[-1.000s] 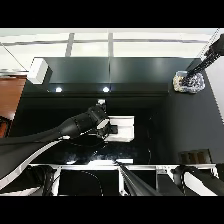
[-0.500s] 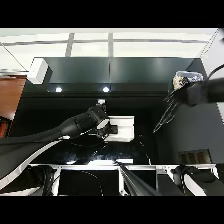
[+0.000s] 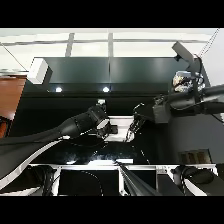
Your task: Fold the box and place the chain.
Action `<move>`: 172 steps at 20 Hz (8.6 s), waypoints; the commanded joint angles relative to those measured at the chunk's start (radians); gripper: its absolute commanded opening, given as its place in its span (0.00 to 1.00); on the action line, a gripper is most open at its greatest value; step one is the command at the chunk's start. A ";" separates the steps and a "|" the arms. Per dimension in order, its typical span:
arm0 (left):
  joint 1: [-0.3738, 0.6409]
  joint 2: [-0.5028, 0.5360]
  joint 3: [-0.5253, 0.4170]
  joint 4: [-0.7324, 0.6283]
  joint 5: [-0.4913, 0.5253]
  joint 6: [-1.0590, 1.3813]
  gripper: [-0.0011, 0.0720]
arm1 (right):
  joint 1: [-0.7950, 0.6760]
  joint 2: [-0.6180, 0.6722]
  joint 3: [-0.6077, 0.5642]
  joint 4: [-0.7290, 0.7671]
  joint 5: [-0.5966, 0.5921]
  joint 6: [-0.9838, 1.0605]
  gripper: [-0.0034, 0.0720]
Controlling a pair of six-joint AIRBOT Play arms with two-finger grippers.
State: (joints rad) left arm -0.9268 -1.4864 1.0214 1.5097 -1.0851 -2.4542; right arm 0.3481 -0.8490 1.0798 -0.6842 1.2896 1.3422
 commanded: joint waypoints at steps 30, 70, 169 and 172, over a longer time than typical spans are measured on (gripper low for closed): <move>0.000 0.000 0.000 0.000 0.000 0.000 0.05 | 0.142 -0.249 -0.185 -0.124 -0.163 0.052 0.10; 0.283 0.517 -0.207 0.057 -0.232 0.366 0.79 | -0.342 0.035 -0.195 -0.443 -0.014 0.016 0.38; 0.324 0.246 -0.498 -1.099 0.431 2.667 0.55 | -0.019 -0.330 -0.195 -0.197 -0.299 -0.789 0.99; 0.324 0.246 -0.498 -1.099 0.431 2.667 0.55 | -0.023 -0.303 -0.195 -0.167 -0.196 -0.865 0.99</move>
State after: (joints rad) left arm -0.6022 -1.2396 0.5224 0.4103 -0.6537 0.2123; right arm 0.3145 -1.1603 0.8848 -0.8772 1.0145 0.6258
